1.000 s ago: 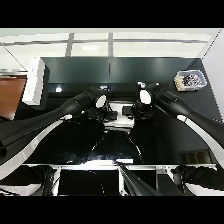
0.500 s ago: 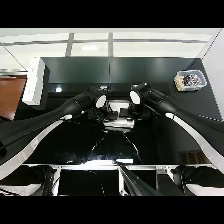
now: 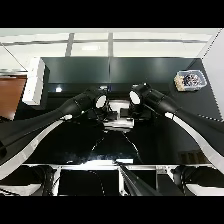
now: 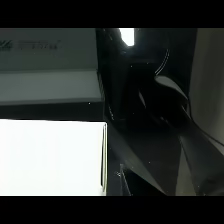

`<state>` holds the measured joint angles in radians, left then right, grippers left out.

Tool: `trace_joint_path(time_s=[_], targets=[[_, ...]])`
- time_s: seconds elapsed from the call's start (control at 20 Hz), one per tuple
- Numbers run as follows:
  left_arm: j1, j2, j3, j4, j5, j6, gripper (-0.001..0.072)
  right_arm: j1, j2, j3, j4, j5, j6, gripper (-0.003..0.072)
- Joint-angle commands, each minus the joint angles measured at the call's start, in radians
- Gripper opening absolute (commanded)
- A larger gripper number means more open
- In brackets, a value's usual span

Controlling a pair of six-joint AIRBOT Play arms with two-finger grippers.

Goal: Fold the box and place the chain.

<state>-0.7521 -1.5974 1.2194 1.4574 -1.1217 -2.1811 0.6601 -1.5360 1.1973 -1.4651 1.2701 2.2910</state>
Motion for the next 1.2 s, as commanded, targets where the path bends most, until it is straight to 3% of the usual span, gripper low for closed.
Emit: trace_joint_path(time_s=[0.0,1.0,1.05,1.1,1.15], targets=[[0.0,0.0,0.0,0.0,0.003,0.0,0.003,0.001,-0.001,0.001,0.016,-0.013,0.002,0.026],[0.0,0.0,0.0,0.0,0.002,0.0,0.003,0.002,-0.029,0.0,-0.005,-0.005,-0.007,0.0257],[0.0,0.0,0.0,0.0,0.001,0.0,0.003,0.002,-0.035,0.0,0.003,-0.005,-0.016,0.0179],[0.0,0.0,0.0,0.0,0.0,0.0,0.003,0.002,-0.037,0.0,0.004,-0.01,-0.025,0.0013],[0.0,0.0,0.0,0.0,-0.002,0.0,0.0029,0.003,-0.037,0.0,0.002,-0.021,-0.025,0.0015]])
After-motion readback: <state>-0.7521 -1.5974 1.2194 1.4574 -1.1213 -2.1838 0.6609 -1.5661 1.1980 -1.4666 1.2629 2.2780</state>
